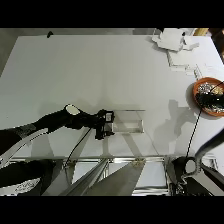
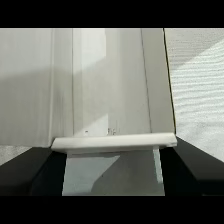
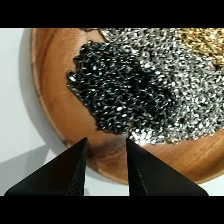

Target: Fold the box and place the chain.

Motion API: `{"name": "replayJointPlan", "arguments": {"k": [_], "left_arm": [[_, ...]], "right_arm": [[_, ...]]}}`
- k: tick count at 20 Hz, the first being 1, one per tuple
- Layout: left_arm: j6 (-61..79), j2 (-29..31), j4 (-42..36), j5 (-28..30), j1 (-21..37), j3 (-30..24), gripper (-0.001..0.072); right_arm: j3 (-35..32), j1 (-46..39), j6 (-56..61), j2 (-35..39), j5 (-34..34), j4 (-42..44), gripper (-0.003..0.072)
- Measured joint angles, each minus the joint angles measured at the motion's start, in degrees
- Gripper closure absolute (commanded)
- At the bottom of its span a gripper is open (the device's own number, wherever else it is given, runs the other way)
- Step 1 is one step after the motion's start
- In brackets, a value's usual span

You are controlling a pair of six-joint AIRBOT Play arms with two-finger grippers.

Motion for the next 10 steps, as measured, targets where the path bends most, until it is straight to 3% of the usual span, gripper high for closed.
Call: {"name": "replayJointPlan", "arguments": {"k": [10], "left_arm": [[0.0, 0.0, 0.0, 0.0, 0.0, 0.0, 0.0437]], "right_arm": [[0.0, -5.95, -0.02, -2.82, -3.28, -0.07, 0.0451]]}}
